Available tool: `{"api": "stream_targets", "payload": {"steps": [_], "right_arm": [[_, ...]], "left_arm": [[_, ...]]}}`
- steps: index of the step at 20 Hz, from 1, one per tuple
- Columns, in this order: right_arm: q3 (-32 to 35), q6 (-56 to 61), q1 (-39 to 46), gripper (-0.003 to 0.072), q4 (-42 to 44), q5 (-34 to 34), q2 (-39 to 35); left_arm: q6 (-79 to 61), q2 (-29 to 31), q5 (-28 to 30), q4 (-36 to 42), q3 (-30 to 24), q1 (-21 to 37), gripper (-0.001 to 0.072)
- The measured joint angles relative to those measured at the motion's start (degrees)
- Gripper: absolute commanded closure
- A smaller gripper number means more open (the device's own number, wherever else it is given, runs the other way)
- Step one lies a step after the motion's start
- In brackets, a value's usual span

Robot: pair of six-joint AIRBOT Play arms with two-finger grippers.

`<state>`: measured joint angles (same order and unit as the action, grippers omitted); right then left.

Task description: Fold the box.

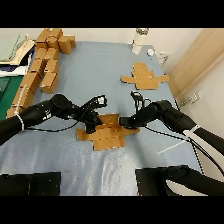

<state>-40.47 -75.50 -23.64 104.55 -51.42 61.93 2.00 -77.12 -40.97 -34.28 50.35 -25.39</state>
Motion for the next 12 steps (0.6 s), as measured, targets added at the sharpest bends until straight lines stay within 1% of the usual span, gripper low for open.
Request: {"api": "stream_targets", "payload": {"steps": [8,12], "right_arm": [[0.0,0.0,0.0,0.0682,-0.72,0.09,0.0],[0.0,0.0,0.0,0.0682,-0.83,0.13,0.0]], "left_arm": [[-0.11,-0.04,-3.76,-0.94,1.2,0.07,0.0697],[-0.74,-0.04,-4.72,-0.85,2.1,0.09,0.0697]]}}
